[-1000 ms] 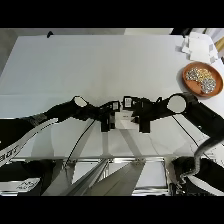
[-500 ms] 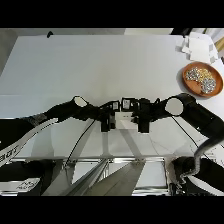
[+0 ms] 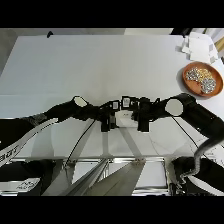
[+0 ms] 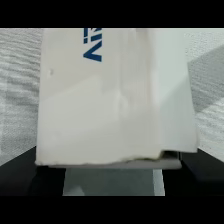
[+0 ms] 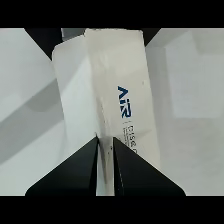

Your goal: Fold the box and place the chain.

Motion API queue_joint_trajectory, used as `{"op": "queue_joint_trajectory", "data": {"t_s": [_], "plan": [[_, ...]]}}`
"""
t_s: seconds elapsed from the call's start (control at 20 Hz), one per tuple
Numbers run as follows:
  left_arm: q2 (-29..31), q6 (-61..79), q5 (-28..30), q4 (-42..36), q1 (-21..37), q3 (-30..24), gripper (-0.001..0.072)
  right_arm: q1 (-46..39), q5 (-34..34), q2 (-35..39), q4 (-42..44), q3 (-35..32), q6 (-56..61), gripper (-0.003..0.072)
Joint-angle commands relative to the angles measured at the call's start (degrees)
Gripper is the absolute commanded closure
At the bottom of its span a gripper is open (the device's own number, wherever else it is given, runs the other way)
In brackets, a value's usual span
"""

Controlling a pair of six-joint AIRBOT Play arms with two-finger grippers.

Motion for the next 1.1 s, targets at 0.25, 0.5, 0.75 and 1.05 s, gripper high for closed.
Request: {"op": "queue_joint_trajectory", "data": {"t_s": [0.25,0.5,0.75,1.05], "plan": [[0.0,0.2,0.0,0.2,0.0,0.0,0.0388,0.0,-4.8,2.6,0.0,-0.5,0.2,0.0600],[0.0,0.2,0.0,0.2,0.0,0.0,0.0388,0.0,-6.1,1.2,0.2,-2.6,0.2,0.0600],[0.0,0.2,0.0,0.2,0.0,0.0,0.0388,0.0,-2.9,1.2,1.5,-3.6,0.1,0.0599],[0.0,0.2,0.0,0.2,0.0,0.0,0.0388,0.0,-0.5,1.3,3.4,-3.6,-0.2,0.0484]]}}
